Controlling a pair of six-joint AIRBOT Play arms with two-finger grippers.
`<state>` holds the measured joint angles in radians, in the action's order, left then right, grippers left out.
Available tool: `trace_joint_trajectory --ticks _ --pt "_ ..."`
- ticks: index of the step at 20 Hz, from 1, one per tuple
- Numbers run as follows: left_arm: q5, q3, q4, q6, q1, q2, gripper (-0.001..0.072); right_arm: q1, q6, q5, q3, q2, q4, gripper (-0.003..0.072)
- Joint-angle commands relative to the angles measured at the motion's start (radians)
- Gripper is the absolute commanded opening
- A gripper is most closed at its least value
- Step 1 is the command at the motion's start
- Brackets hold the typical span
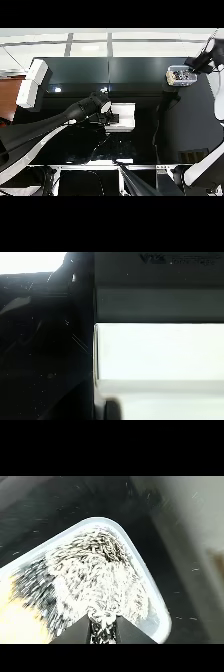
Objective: Fold the box and place the chain.
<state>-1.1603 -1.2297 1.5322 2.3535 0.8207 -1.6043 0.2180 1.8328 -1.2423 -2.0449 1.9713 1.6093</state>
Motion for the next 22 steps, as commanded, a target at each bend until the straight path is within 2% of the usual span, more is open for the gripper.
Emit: trace_joint_trajectory --ticks 1,8,12,17,22 --pt "0.0 -0.001 0.0 -0.001 -0.001 0.0 0.0027 -0.002 -0.195 -0.04 -0.001 -0.175 -0.078 0.0023" --pt "0.0 -0.001 0.0 -0.001 -0.001 0.0 0.0027 -0.004 -0.311 -0.003 -0.001 -0.609 -0.343 0.0023" --pt "0.0 -0.001 0.0 -0.001 -0.001 0.0 0.0027 -0.03 -0.351 -0.049 -0.001 -0.773 -0.534 0.0023" --pt "0.0 -0.001 -0.001 -0.001 -0.001 0.0 0.0027 -0.099 -0.364 -0.064 -0.001 -0.89 -0.646 0.0023" --pt "0.0 -0.001 -0.004 -0.001 -0.001 0.0 0.0027 -0.152 -0.366 -0.137 -0.001 -0.902 -0.761 0.0023"
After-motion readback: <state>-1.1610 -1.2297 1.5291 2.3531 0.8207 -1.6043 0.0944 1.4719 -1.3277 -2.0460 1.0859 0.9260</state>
